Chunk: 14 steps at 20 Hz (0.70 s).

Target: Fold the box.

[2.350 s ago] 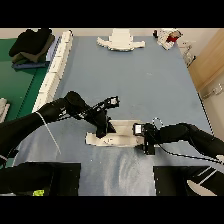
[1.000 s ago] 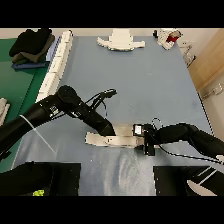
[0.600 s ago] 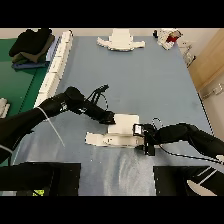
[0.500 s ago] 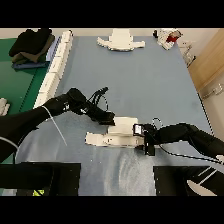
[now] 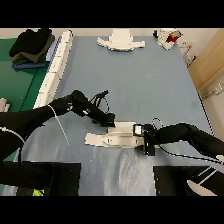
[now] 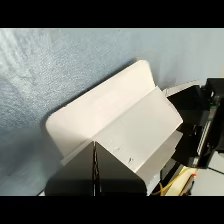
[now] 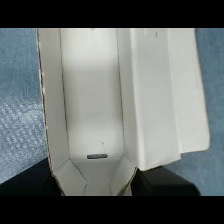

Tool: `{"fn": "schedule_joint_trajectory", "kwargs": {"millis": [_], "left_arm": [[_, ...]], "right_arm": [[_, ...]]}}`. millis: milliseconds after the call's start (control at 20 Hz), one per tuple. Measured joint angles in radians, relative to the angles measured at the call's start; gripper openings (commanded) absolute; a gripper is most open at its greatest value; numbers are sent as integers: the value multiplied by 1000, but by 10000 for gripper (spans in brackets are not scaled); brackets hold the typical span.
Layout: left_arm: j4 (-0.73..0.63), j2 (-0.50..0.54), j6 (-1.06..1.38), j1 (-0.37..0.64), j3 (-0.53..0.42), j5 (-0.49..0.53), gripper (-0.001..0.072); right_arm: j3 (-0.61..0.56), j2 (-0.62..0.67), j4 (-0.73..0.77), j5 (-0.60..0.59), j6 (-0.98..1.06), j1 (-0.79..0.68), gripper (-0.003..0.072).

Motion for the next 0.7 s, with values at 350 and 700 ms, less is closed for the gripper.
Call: {"fn": "schedule_joint_trajectory", "kwargs": {"millis": [350,700], "left_arm": [[71,230,91,0,8,-22,12],[338,562,116,-110,-96,21,12]], "right_arm": [[0,0,0,0,1,0,544],[0,0,0,0,1,0,544]]}}
